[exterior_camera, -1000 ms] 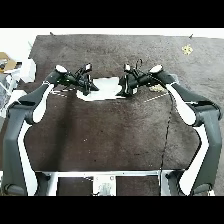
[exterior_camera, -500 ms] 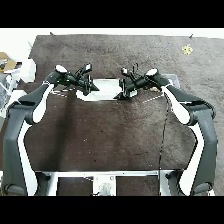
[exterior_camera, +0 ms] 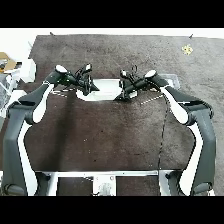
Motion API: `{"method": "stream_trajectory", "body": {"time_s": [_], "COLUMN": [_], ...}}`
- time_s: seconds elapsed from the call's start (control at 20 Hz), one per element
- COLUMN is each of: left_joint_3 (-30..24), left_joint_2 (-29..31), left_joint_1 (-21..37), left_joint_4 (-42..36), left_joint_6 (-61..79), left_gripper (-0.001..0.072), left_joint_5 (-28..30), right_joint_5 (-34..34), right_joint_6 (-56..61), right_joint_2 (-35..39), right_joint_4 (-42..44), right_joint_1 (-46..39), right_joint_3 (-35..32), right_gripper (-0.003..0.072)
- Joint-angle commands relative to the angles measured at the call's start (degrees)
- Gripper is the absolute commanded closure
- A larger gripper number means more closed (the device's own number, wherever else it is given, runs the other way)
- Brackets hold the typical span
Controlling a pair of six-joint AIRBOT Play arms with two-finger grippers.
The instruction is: Fold the box and place the chain.
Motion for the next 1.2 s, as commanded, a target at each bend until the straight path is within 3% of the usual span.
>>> {"method": "stream_trajectory", "body": {"time_s": [0.0,0.15,0.2,0.3,0.35,0.4,1.15], "left_joint_3": [-0.02,-0.02,-0.02,-0.02,-0.02,-0.02,-0.02], "left_joint_2": [-0.04,-0.04,-0.04,-0.04,-0.04,-0.04,-0.04], "left_joint_1": [0.04,0.04,0.04,0.04,0.04,0.04,0.04], "left_joint_4": [0.0,-0.02,0.0,-0.02,-0.02,-0.02,-0.04], "left_joint_6": [-0.04,-0.04,-0.04,-0.04,-0.04,-0.04,-0.04], "left_gripper": [0.0696,0.0696,0.0696,0.0696,0.0696,0.0696,0.0696], "left_joint_5": [0.11,0.11,0.11,0.11,0.11,0.11,0.09], "right_joint_5": [0.22,0.31,0.28,-0.35,-0.68,-1.11,-2.23], "right_joint_6": [-0.59,-0.61,-0.61,-0.61,-0.57,-0.57,-0.61], "right_joint_2": [-0.52,-0.68,-0.68,-0.68,-0.68,-0.68,-0.68], "right_joint_4": [-0.42,-0.15,0.07,-0.02,0.02,0.0,-0.42], "right_joint_1": [0.04,0.04,0.04,-0.02,-0.02,-0.02,-0.04], "right_joint_3": [0.0,0.0,0.0,0.0,0.0,0.0,0.0], "right_gripper": [0.0068,0.0076,0.0149,0.016,0.027,0.0294,0.0293]}}
